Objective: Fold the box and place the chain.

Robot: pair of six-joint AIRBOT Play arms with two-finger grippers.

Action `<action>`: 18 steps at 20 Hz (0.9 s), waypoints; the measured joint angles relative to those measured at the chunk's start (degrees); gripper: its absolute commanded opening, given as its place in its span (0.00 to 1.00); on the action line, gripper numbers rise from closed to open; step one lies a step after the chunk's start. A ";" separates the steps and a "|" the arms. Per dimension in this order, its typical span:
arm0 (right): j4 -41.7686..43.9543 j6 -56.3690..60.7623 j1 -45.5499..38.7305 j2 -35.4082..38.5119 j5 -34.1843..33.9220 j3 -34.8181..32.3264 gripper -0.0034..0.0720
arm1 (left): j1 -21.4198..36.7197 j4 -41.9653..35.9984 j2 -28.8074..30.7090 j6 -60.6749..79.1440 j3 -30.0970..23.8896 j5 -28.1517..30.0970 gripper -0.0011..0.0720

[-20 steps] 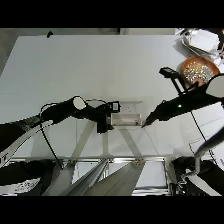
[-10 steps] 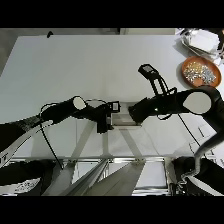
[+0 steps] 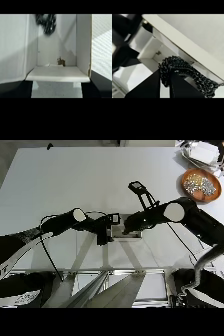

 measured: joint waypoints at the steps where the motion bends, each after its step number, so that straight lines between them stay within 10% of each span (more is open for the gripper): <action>1: 0.00 0.02 0.02 -0.98 0.26 0.00 0.11 | 0.00 0.00 0.00 0.02 0.00 -0.02 0.45; 10: -0.02 0.20 0.02 -4.50 2.95 -0.35 0.41 | 0.00 0.00 0.00 0.00 0.00 0.00 0.45; 18: -3.65 0.37 -0.46 0.48 6.64 -0.33 0.41 | 0.00 0.00 0.00 0.00 0.00 0.00 0.45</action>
